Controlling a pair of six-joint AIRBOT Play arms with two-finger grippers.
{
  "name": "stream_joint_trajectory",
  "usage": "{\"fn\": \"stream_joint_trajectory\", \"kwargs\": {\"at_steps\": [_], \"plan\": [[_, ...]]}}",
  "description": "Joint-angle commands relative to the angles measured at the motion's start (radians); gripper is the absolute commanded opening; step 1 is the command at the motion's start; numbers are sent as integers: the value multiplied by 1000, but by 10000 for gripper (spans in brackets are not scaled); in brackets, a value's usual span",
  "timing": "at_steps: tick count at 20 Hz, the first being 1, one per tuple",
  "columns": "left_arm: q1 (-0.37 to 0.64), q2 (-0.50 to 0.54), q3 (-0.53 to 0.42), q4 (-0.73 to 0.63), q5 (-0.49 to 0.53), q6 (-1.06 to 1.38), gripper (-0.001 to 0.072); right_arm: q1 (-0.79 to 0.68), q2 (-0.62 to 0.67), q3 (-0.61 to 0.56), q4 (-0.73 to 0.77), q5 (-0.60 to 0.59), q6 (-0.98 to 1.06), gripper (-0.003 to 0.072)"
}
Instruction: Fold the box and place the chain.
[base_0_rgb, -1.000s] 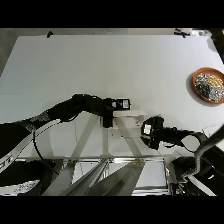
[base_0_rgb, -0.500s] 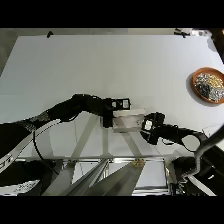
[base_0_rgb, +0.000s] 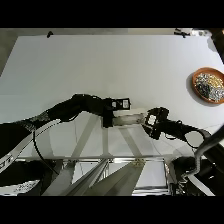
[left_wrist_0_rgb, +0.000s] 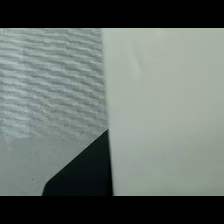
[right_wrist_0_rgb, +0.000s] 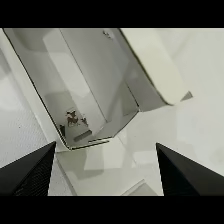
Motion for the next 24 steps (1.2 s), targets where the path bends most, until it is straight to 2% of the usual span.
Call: {"fn": "stream_joint_trajectory", "kwargs": {"at_steps": [1,6,10,15,24], "plan": [[0,0,0,1,2,0,12,-5,-27,3,39,13,-108,698],[0,0,0,1,1,0,12,-23,-138,39,117,19,-206,697],[0,0,0,0,2,0,12,-128,-235,117,146,156,-234,696],[0,0,0,1,1,0,12,-176,-262,140,253,253,-527,696],[0,0,0,1,1,0,12,-182,-341,141,328,250,-678,695]]}}
